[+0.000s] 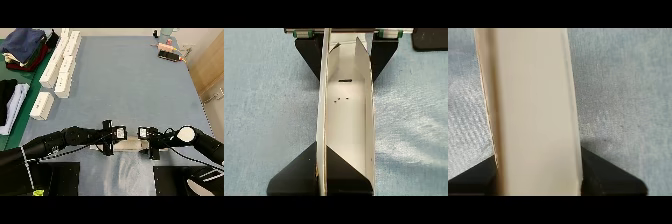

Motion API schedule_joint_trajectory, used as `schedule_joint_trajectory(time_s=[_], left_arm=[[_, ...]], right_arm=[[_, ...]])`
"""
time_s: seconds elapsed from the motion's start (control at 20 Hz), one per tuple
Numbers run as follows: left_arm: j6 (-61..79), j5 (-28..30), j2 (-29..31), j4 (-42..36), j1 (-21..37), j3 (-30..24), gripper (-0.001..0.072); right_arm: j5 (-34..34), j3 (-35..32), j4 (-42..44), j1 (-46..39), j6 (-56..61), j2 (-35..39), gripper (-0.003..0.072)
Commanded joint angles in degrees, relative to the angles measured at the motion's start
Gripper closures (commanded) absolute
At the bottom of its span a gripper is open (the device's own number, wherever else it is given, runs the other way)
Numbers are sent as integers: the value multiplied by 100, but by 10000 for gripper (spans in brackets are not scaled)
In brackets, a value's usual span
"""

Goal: Fold the box.

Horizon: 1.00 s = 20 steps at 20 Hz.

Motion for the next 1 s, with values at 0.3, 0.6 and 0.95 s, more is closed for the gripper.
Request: schedule_joint_trajectory(time_s=[0.3,0.6,0.95], left_arm=[[2,-179,0,-31,7,0,695],[-190,13,15,-39,20,0,230],[-2529,-885,837,944,415,0,230]], right_arm=[[0,0,0,7,0,-4,215],[0,0,0,7,0,-4,216],[0,0,0,7,0,-4,215]])
